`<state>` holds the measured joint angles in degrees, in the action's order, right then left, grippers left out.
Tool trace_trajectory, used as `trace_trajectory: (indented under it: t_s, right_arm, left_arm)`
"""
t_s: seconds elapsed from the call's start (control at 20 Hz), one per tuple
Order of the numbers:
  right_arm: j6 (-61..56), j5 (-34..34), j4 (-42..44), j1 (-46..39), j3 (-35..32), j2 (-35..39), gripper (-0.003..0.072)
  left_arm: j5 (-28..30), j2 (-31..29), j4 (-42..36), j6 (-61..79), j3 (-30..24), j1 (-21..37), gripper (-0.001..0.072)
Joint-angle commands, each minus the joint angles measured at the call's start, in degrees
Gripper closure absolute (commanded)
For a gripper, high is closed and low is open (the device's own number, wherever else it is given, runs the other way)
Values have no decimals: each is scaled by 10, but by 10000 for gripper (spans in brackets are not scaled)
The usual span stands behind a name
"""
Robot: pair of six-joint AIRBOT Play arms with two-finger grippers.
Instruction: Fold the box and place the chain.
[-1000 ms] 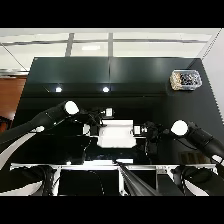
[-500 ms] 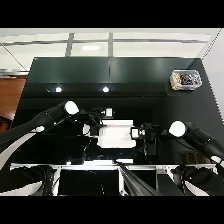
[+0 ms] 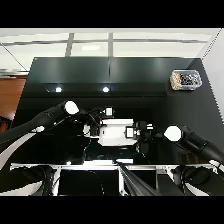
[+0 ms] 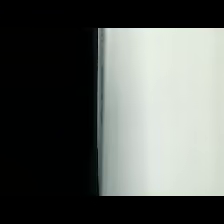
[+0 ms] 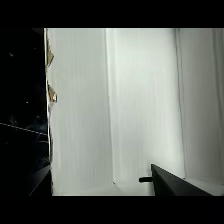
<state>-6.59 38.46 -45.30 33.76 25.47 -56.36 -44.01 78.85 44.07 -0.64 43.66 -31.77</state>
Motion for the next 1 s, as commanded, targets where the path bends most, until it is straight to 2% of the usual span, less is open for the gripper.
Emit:
trace_trajectory:
  t_s: [0.0,0.15,0.65,0.95]
  right_arm:
    - [-48,-9,-62,-18,22,18,-5]
    - [-47,20,-55,-50,47,22,-5]
    - [-2,-2,-11,-52,50,14,-5]
    - [137,58,131,-113,50,-29,-5]
  left_arm:
    - [-1,0,-2,0,0,0,679]
    - [-1,0,-2,0,0,0,678]
    - [-1,0,-2,0,0,0,678]
    - [1,0,-2,0,0,0,678]
